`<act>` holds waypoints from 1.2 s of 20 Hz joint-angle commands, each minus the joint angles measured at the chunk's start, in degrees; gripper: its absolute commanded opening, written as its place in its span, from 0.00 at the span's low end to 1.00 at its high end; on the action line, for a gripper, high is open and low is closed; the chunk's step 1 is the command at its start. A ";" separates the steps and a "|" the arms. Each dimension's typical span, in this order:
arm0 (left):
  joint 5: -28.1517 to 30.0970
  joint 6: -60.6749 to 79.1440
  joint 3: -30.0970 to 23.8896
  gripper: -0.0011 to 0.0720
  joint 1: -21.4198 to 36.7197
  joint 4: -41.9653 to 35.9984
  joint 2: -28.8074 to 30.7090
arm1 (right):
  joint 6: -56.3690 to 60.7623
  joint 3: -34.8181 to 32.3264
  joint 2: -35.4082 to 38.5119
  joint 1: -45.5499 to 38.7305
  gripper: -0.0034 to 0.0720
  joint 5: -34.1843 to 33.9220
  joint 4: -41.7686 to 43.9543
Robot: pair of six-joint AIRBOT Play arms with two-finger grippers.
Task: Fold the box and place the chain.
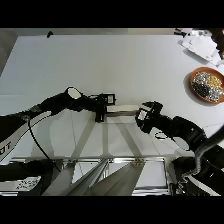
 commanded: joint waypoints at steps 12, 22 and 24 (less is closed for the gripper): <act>-0.09 0.04 0.02 0.03 -0.02 0.02 -0.04 | -4.13 0.15 -1.16 -4.46 0.90 3.78 7.50; -0.07 0.04 0.02 0.03 -0.02 0.02 -0.02 | -35.43 0.15 -1.14 -4.48 0.90 13.53 31.65; -0.26 0.04 0.02 0.03 -0.02 0.02 -0.02 | -35.45 0.00 -0.87 -4.46 0.90 17.14 28.17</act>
